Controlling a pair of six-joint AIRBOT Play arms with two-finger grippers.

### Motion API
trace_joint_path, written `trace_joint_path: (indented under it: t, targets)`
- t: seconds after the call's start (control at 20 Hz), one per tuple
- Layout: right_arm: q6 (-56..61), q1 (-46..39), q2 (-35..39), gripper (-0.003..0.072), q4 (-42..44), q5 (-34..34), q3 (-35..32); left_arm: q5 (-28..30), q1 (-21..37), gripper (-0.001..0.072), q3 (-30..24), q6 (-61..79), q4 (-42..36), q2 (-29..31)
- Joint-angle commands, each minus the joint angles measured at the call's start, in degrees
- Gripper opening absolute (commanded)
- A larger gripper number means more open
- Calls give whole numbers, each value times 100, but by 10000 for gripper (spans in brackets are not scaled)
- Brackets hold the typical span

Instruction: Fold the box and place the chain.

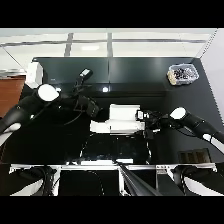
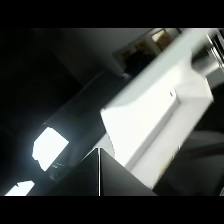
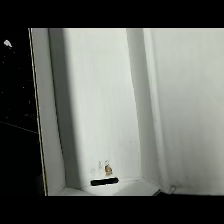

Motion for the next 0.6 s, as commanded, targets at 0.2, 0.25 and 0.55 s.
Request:
trace_joint_path:
  t: [0.2,0.25,0.55]
  targets:
    - [-2,4,-2,237,-2,2,0,-216,-70,535,-909,5073,-516,57]
    - [-2,4,-2,237,0,2,0,98,-168,706,-909,5294,-501,-52]
    - [-2,4,-2,237,0,0,0,1005,-898,682,-831,5121,343,-490]
